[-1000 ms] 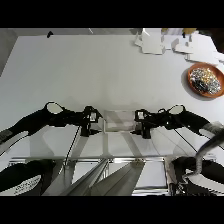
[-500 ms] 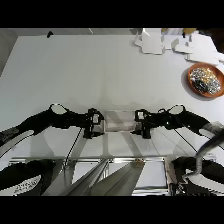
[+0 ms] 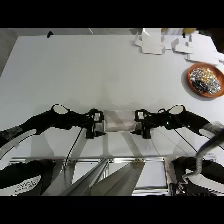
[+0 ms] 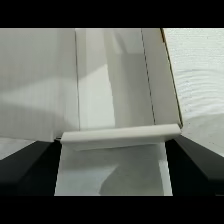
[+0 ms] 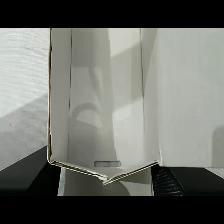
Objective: Fold the box and place the chain.
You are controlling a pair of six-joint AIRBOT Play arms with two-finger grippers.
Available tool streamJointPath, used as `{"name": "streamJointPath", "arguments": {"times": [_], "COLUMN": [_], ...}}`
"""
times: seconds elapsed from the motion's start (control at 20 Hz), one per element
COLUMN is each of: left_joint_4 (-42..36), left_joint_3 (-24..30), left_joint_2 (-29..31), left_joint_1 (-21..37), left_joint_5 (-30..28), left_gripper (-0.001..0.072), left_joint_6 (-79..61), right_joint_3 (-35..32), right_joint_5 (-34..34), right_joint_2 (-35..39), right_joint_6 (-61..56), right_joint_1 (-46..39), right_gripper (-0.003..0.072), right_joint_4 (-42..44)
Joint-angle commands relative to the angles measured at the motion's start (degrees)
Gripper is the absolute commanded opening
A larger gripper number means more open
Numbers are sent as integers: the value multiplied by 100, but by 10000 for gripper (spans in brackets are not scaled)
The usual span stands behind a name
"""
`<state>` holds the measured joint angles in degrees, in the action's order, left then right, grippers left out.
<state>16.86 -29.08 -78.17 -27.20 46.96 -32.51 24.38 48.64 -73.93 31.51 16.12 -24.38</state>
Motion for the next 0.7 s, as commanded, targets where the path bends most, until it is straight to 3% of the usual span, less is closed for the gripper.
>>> {"name": "streamJointPath", "arguments": {"times": [0.0,0.6,0.65], "left_joint_4": [-247,-470,-470], "left_joint_3": [2,-4,-4], "left_joint_2": [-35,-142,-142], "left_joint_1": [-4,-4,-4], "left_joint_5": [-4,-7,-7], "left_gripper": [708,694,546], "left_joint_6": [-107,-358,-361], "right_joint_3": [0,0,0], "right_joint_5": [2,2,2], "right_joint_2": [2,2,2], "right_joint_6": [2,2,2], "right_joint_1": [0,0,0], "right_gripper": [299,299,299], "right_joint_4": [0,0,0]}}
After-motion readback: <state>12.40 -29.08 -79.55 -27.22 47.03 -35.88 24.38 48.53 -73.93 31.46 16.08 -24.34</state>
